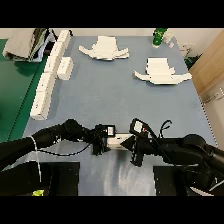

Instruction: Fold the box.

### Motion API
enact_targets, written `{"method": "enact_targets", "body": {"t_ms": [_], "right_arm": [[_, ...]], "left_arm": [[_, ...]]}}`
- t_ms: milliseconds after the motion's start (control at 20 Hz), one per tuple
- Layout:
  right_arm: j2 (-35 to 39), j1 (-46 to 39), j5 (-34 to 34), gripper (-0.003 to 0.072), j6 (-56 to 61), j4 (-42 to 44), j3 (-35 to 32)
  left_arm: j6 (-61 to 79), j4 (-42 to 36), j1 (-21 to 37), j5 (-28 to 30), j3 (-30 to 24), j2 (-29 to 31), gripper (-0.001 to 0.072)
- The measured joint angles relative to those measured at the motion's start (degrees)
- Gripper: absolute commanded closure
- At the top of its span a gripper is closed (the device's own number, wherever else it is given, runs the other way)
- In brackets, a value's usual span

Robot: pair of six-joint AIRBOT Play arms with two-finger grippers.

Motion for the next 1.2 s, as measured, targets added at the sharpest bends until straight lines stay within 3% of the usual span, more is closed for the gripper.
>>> {"method": "enact_targets", "body": {"t_ms": [200, 350, 650, 1200], "right_arm": [[2.6, 2.5, 14.8, 0.0681, 4.7, 2.8, -6.9], [2.4, 4.3, 20.0, 0.0682, 8.1, 3.5, -9.2], [-2.3, 5.3, 23.5, 0.0682, 10.5, 3.9, -10.4], [-7.6, 5.5, 23.0, 0.0681, 12.7, 4.0, -10.5]], "left_arm": [[0.0, 0.0, 0.0, 0.0, 0.0, 0.0, 0.0258], [0.0, 0.0, 0.0, 0.0, 0.0, 0.0, 0.0258], [0.0, 0.0, 0.0, 0.0, 0.0, 0.0, 0.0258], [0.0, 0.0, 0.0, 0.0, 0.0, 0.0, 0.0257]]}}
